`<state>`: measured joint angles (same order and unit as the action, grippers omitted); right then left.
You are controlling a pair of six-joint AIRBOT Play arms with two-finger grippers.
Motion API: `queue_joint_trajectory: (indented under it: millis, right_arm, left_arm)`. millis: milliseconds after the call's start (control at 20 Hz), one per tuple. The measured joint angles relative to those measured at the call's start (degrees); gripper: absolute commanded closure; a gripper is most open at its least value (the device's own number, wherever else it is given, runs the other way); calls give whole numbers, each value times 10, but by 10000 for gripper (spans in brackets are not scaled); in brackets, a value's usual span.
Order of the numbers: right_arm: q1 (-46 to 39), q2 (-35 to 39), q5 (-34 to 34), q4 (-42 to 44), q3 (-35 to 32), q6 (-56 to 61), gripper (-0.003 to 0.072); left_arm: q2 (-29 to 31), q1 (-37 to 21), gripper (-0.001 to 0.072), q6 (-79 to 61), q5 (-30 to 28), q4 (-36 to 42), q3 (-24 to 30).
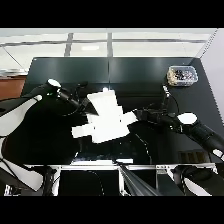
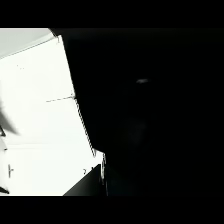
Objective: Fold the box and place the chain.
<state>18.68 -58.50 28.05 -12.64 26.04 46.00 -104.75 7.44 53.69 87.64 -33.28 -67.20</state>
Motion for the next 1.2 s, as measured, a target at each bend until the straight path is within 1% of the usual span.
queue_joint_trajectory:
  millis: [50,100,150,200,250,300,400,500,550,650,700,800,900,1050,1200]
  right_arm:
    - [0,0,0,0,0,0,671]
    - [0,0,0,-1,0,0,671]
    - [0,0,0,-4,0,0,664]
    - [0,0,1,-6,0,0,446]
    - [0,0,1,-8,0,0,85]
    - [-3,0,0,-11,0,0,19]
    - [-19,1,16,-26,5,0,19]
    - [-56,2,60,-65,19,0,20]
    - [-76,3,90,-90,28,0,20]
    - [-125,3,150,-147,45,0,20]
    - [-146,3,171,-167,50,0,19]
    - [-182,3,202,-194,57,0,20]
    - [-203,3,219,-208,61,-2,19]
    - [-210,3,240,-219,63,-44,20]
    - [-199,3,273,-224,67,-145,20]
  left_arm:
    - [-9,4,570,-13,18,-7,-15]
    - [-15,6,672,-23,30,-16,-27]
    - [-20,8,681,-35,41,-21,-38]
    - [-23,9,682,-45,50,-21,-47]
    - [-25,10,683,-49,51,-29,-54]
    - [-27,10,683,-54,55,-33,-60]
    - [-25,11,684,-59,61,-35,-68]
    - [-7,15,685,-52,70,-40,-71]
    - [10,19,685,-49,70,-43,-67]
    - [63,33,683,-69,46,-47,-41]
    - [94,43,681,-95,21,-45,-17]
    - [162,69,680,-183,-62,-45,46]
    - [208,96,681,-305,-146,-45,103]
    - [232,123,681,-446,-231,-45,147]
    - [230,138,681,-509,-301,-50,164]
